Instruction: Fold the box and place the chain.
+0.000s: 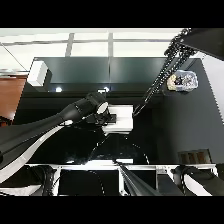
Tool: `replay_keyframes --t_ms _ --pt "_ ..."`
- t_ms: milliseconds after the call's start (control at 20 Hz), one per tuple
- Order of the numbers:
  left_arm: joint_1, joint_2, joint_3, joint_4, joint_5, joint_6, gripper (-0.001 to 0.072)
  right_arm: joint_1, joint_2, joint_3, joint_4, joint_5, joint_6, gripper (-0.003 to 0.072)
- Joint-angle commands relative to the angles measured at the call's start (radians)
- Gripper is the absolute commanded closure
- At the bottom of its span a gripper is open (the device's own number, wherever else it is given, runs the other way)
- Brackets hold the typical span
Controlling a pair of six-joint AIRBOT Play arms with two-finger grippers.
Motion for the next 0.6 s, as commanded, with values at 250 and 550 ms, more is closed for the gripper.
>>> replay_keyframes --t_ms 250,550 --pt "0.001 -0.001 0.000 0.000 0.003 0.000 0.0681 0.127 -0.055 0.000 0.038 -0.116 -0.002 0.0672" --pt "0.001 -0.001 0.000 0.000 0.003 0.000 0.0681 0.149 -0.078 -0.027 -0.022 -0.100 0.018 0.0672"
